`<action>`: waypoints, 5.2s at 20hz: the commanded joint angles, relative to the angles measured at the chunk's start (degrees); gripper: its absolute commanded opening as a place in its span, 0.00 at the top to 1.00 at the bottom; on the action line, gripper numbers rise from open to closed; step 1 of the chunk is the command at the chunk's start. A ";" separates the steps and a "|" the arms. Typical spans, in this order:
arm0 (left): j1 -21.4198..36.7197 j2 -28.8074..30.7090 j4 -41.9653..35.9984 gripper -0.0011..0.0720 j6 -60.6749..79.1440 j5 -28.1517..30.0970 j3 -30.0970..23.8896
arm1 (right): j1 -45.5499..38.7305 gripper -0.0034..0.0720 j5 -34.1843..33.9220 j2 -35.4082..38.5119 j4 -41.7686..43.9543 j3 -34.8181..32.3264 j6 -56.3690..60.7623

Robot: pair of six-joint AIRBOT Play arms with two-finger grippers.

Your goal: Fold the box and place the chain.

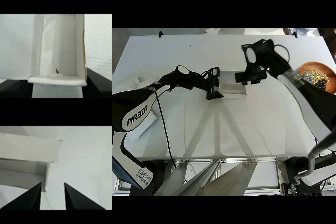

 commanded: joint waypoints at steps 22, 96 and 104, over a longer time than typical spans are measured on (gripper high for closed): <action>0.07 0.04 0.04 0.40 0.04 -0.07 0.02 | -50.36 0.40 -6.40 -6.05 -7.02 1.38 -19.04; 0.07 0.04 0.04 0.40 0.02 -0.07 0.02 | 2.05 0.94 -8.17 -4.74 11.96 1.36 -23.98; 0.07 0.04 0.04 0.40 0.04 -0.07 0.02 | 1.27 0.51 -4.09 -1.46 6.75 1.38 -27.91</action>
